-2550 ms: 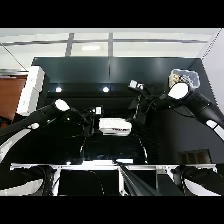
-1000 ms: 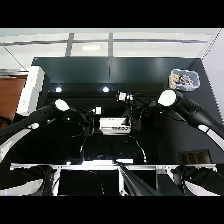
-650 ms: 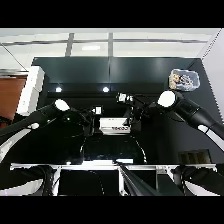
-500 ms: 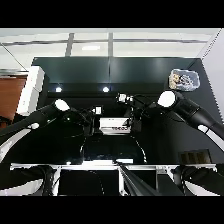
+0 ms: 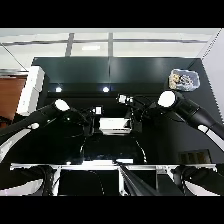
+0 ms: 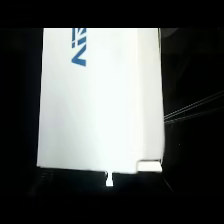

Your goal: Fold the box and place the chain.

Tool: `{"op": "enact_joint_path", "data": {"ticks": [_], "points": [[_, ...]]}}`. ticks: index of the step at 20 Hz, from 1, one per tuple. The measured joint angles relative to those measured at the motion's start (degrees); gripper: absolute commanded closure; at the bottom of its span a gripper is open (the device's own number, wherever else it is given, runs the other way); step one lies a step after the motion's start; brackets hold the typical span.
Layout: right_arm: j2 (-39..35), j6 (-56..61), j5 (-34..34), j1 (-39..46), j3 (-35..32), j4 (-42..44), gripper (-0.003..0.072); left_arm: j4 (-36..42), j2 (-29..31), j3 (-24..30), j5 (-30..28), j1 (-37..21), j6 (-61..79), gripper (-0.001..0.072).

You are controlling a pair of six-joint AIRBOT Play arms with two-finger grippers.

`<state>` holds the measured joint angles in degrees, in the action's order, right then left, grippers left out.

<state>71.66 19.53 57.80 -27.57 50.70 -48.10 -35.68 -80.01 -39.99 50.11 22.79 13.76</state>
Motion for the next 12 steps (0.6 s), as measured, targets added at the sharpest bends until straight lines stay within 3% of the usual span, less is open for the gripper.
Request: {"op": "enact_joint_path", "data": {"ticks": [12], "points": [[0.0,0.9,1.7,-0.1,0.0,-0.5,0.0378,0.0,0.0,0.0,0.0,0.0,-0.1,0.0377]]}}
